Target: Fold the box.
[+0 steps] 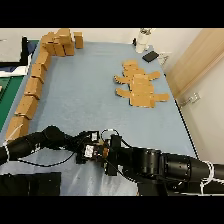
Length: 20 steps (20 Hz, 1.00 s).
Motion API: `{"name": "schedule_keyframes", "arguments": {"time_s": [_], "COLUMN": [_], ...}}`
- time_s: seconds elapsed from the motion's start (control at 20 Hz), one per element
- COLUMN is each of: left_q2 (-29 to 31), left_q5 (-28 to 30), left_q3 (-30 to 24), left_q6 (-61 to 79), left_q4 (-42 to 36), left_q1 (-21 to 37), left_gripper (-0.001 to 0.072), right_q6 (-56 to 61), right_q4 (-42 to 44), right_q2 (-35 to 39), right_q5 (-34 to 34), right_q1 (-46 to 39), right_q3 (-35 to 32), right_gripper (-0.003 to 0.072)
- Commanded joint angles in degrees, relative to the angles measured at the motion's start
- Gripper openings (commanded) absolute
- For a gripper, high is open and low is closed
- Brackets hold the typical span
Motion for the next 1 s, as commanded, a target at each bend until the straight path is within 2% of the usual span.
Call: {"name": "schedule_keyframes", "arguments": {"time_s": [0.0, 0.85, 0.9, 0.95], "left_q2": [0.0, 0.0, 0.0, 0.0], "left_q5": [0.0, 0.0, 0.0, 0.0], "left_q3": [0.0, 0.0, 0.0, 0.0], "left_q6": [0.0, 0.0, 0.0, 0.0], "left_q4": [0.0, 0.0, 0.0, 0.0], "left_q1": [0.0, 0.0, 0.0, 0.0], "left_gripper": [0.0517, 0.0517, 0.0517, 0.0518], "right_q6": [-3.8, -4.8, -4.8, -4.8], "right_q4": [1.0, -4.4, -4.5, -4.7], "right_q2": [-0.4, -2.8, -2.8, -2.8], "right_q5": [-0.1, -0.1, -0.1, -0.1], "right_q1": [0.0, 0.7, 0.7, 0.7], "right_q3": [0.0, 0.1, 0.1, 0.1], "right_gripper": [0.0500, 0.0495, 0.0432, 0.0407]}}
